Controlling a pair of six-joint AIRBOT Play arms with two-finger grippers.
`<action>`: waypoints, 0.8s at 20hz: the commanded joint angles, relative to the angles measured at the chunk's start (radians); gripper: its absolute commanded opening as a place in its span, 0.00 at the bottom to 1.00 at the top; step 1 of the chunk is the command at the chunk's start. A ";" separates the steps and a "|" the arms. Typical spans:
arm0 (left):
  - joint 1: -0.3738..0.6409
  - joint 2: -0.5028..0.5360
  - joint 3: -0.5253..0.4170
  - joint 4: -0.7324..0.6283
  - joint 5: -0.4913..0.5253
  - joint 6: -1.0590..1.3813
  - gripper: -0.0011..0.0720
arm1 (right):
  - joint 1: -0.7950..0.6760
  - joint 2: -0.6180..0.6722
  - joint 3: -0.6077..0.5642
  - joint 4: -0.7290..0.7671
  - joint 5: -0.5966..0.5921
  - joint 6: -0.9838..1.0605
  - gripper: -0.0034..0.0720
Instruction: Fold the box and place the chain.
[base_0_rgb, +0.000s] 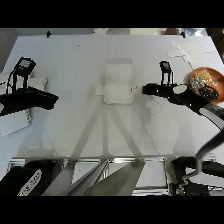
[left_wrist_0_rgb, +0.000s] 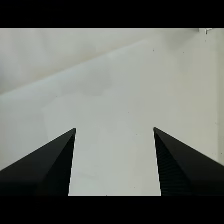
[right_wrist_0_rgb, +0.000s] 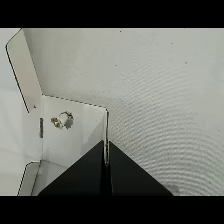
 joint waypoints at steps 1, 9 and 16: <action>0.000 -0.001 0.000 -0.003 0.001 0.000 0.73 | 0.001 0.001 0.000 -0.001 0.006 -0.001 0.06; 0.000 -0.001 0.000 -0.095 0.000 -0.003 0.73 | 0.001 0.001 0.000 -0.001 0.006 0.000 0.06; 0.000 -0.057 0.010 -0.240 0.013 0.122 0.90 | 0.001 0.001 0.000 -0.001 0.006 0.000 0.06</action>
